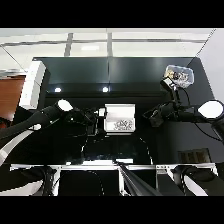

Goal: Fold the box and place the chain.

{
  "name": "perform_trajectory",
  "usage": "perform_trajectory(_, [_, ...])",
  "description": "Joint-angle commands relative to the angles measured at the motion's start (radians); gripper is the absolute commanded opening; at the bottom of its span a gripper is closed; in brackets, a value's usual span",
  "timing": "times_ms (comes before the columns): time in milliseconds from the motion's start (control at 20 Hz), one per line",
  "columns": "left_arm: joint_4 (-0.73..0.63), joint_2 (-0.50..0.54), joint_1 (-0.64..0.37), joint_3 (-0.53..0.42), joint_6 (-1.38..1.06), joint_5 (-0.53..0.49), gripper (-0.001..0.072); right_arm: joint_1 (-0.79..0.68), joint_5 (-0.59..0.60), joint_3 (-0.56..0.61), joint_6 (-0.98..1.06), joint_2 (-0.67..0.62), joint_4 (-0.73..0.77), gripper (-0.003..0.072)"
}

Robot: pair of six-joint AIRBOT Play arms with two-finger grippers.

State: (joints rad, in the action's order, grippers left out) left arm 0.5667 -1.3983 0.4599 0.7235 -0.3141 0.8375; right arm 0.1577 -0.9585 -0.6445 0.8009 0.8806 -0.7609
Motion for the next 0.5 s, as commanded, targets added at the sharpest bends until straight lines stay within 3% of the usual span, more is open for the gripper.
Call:
perform_trajectory(0, [-0.003,-0.001,0.003,0.001,0.011,-0.016,0.0677,0.0,0.01,0.0,0.0,0.003,0.0,0.0191])
perform_trajectory(250, [-0.002,-0.001,0.011,0.001,0.011,-0.018,0.0675,0.0,0.024,0.0,0.0,0.016,0.0,0.0191])
perform_trajectory(300, [-0.002,-0.001,0.016,0.001,0.01,-0.018,0.0603,0.0,0.027,0.0,0.0,0.016,0.0,0.0191])
perform_trajectory(350, [-0.001,-0.001,0.026,0.001,0.01,-0.018,0.044,0.0,0.029,0.0,0.0,0.016,0.0,0.0191])
perform_trajectory(450, [0.014,-0.001,0.043,0.001,0.01,-0.021,0.0399,0.0,0.053,0.0,0.004,0.016,0.002,0.0216])
